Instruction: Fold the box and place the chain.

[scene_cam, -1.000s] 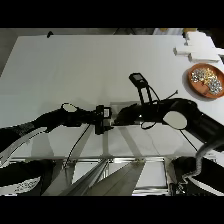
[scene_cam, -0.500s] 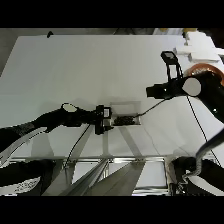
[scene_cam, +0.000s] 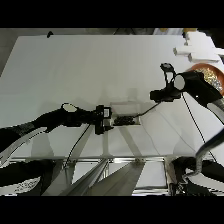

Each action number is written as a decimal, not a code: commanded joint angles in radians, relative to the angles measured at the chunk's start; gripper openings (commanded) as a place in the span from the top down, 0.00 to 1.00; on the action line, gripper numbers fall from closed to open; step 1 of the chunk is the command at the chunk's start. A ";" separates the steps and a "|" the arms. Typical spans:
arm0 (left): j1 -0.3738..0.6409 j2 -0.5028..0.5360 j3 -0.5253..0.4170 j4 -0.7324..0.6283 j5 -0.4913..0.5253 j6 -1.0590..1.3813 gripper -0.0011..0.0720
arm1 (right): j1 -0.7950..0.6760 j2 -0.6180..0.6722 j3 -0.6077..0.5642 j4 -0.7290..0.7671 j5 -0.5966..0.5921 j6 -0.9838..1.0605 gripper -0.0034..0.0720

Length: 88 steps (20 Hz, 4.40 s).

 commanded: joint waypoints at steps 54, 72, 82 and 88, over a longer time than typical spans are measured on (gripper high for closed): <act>0.000 0.000 0.000 0.000 0.000 0.000 0.70 | 0.528 0.476 -0.055 0.207 -0.084 -0.060 0.93; 0.000 0.000 0.000 0.000 0.000 0.000 0.70 | 0.335 0.219 0.195 0.207 -0.050 -0.552 0.67; 0.000 0.000 0.000 0.000 0.000 0.000 0.70 | 0.317 0.042 0.113 0.404 0.063 -1.098 0.91; 0.000 0.000 0.000 0.000 0.000 0.000 0.70 | 0.401 0.169 -0.067 0.454 0.018 -1.238 0.86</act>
